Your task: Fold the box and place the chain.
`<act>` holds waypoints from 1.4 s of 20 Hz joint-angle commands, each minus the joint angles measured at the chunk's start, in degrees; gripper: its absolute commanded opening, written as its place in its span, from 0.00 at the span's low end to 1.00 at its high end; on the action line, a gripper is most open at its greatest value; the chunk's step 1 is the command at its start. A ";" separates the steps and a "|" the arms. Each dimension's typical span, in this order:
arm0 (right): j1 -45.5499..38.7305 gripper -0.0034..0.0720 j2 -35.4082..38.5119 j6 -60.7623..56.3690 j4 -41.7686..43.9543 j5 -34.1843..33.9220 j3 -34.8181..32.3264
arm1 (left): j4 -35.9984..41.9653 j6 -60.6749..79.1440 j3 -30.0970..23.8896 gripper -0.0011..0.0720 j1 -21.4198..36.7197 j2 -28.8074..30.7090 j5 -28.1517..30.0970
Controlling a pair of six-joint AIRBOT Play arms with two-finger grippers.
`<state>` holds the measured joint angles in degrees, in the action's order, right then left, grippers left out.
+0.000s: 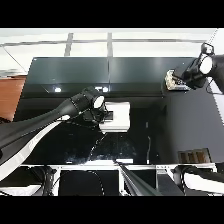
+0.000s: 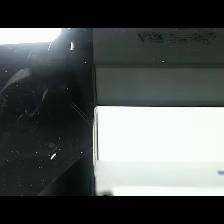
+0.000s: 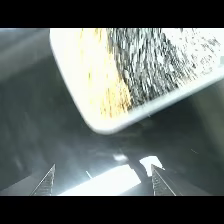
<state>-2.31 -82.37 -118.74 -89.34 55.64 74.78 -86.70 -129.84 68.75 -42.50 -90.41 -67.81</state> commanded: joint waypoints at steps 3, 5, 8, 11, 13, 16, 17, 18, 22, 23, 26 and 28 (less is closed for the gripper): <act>-7.96 1.00 -17.29 -7.28 17.31 6.05 16.90 | 0.31 0.63 0.04 0.05 -0.02 -0.02 -0.42; -8.48 1.00 -20.98 -7.43 18.21 6.47 20.52 | 0.39 0.76 0.04 0.05 -0.02 -0.02 -0.57; -8.57 0.86 -23.52 -9.03 18.97 5.42 21.92 | 0.39 0.76 0.04 0.05 -0.02 -0.02 -0.70; -8.52 0.86 -25.11 -9.03 20.76 4.59 21.92 | 0.39 0.76 0.04 0.05 -0.02 -0.02 -0.81; -8.55 0.86 -25.99 -8.98 20.72 4.70 21.92 | 0.37 0.76 0.04 0.05 -0.02 -0.02 -0.81; -8.52 0.69 -26.67 -6.45 21.07 4.55 21.92 | 0.37 0.74 0.04 0.05 0.02 -0.02 -0.79; -8.55 0.68 -26.67 -4.57 21.46 4.92 21.92 | 0.37 0.74 0.04 0.05 0.02 -0.02 -0.79; -8.68 0.53 -26.67 -2.86 22.01 5.62 21.92 | 0.37 0.74 0.04 0.05 0.02 -0.02 -0.76; -9.11 0.06 -24.68 8.11 26.05 8.68 22.34 | 0.37 0.74 0.04 0.05 0.07 -0.02 -0.79; -9.14 0.06 -22.84 10.58 26.03 8.66 22.34 | 0.37 0.74 0.04 0.05 0.07 -0.02 -0.76; -9.11 0.06 -15.02 18.84 24.11 8.66 22.34 | 0.35 0.74 0.04 0.05 0.07 -0.02 -0.81; -9.14 0.06 -8.22 24.02 23.80 8.90 22.34 | 0.37 0.74 0.04 0.05 0.07 -0.02 -0.90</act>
